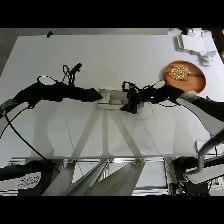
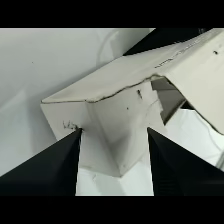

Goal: Fold the box and place the chain.

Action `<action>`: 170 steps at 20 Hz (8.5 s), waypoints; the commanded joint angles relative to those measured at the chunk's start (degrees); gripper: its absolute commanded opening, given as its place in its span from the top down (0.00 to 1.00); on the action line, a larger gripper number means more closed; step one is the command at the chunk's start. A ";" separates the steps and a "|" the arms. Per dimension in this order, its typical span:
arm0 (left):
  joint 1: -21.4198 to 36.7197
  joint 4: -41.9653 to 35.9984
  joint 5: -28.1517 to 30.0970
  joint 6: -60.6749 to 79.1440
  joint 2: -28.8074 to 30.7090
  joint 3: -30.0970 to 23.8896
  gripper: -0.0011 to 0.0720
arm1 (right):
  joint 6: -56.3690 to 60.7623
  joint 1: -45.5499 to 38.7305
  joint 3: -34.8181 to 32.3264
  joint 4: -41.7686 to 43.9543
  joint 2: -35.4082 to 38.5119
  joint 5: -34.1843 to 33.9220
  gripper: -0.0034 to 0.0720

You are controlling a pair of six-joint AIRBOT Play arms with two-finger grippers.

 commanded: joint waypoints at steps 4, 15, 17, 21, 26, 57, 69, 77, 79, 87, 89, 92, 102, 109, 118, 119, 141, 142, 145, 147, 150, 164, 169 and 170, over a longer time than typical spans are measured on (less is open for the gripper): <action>-3.67 12.00 9.90 -0.15 -0.04 0.02 0.36 | 0.00 0.02 -0.02 0.02 0.04 0.00 0.35; -12.09 41.62 10.82 -31.74 -0.02 7.10 0.36 | 0.00 0.02 -0.02 0.02 0.04 0.00 0.35; -13.35 50.62 6.49 -42.12 -0.04 9.70 0.36 | 0.00 0.02 -0.02 0.02 0.04 0.00 0.35; -15.80 53.62 5.09 -51.15 -0.79 12.26 0.43 | 0.00 0.02 -0.02 0.02 0.04 0.00 0.35; -21.40 60.13 -0.07 -60.59 -6.40 16.44 0.43 | 0.00 0.02 -0.02 0.02 0.04 0.00 0.35; 5.20 24.83 -16.15 37.97 -1.20 13.90 0.22 | 0.00 0.02 -0.02 0.02 0.04 0.00 0.35; 7.15 5.25 -19.17 75.91 -14.03 13.88 0.03 | 0.00 0.02 -0.02 0.02 0.04 0.00 0.35; 5.95 5.05 -19.87 76.43 -15.74 13.88 0.03 | 0.00 0.02 -0.02 0.02 0.04 0.00 0.35; 5.11 4.98 -18.60 76.46 -15.96 13.88 0.03 | 0.00 0.02 -0.02 0.02 0.04 0.00 0.35; 0.44 5.44 -10.01 74.84 -18.16 13.92 0.03 | 0.00 0.02 -0.02 0.02 0.04 -0.02 0.35; 0.02 5.51 -9.14 74.86 -18.16 13.92 0.14 | 0.00 0.02 -0.02 0.02 0.04 0.00 0.35; 0.02 5.49 -9.22 74.88 -18.14 13.92 0.70 | 0.00 0.02 -0.02 0.02 0.04 0.00 0.35; 0.04 5.49 -9.20 74.88 -18.14 13.92 0.69 | 0.00 0.02 -0.02 0.02 0.04 0.00 0.35; 0.04 5.49 -9.20 74.86 -18.14 13.92 0.69 | 0.00 0.02 -0.02 0.04 0.04 0.02 0.35; 0.04 5.49 -9.20 74.88 -18.14 13.92 0.69 | 1.75 -0.13 -0.02 -4.44 1.14 -0.20 0.02; 0.04 5.49 -9.20 74.88 -18.14 13.92 0.69 | 3.87 -0.15 -0.02 -6.54 1.92 -0.09 0.02; 0.04 5.49 -9.20 74.86 -18.14 13.92 0.69 | 34.60 -0.09 -0.02 -14.34 24.35 13.66 0.94; 0.04 5.49 -9.20 74.86 -18.14 13.92 0.69 | 34.60 -0.07 -0.02 -11.19 24.33 11.43 0.94; 0.04 5.49 -9.20 74.88 -18.14 13.92 0.69 | 34.62 0.76 0.02 -8.33 23.82 -1.20 0.94; 0.04 5.49 -9.20 74.88 -18.14 13.92 0.69 | 34.64 0.74 0.15 -3.89 21.77 -7.45 0.94; 0.04 5.49 -9.20 74.88 -18.14 13.92 0.69 | 34.64 0.74 0.20 -2.62 17.77 -15.32 0.94; 0.04 5.49 -9.20 74.86 -18.14 13.92 0.69 | 35.04 0.68 0.17 -18.36 13.88 -26.60 0.94; 0.04 5.49 -9.20 74.86 -18.14 13.92 0.69 | 47.82 0.74 -0.02 -45.53 19.23 -12.83 0.94; 0.02 5.49 -9.20 74.88 -18.14 13.92 0.69 | 47.58 0.74 -0.09 -46.42 18.64 -9.27 0.94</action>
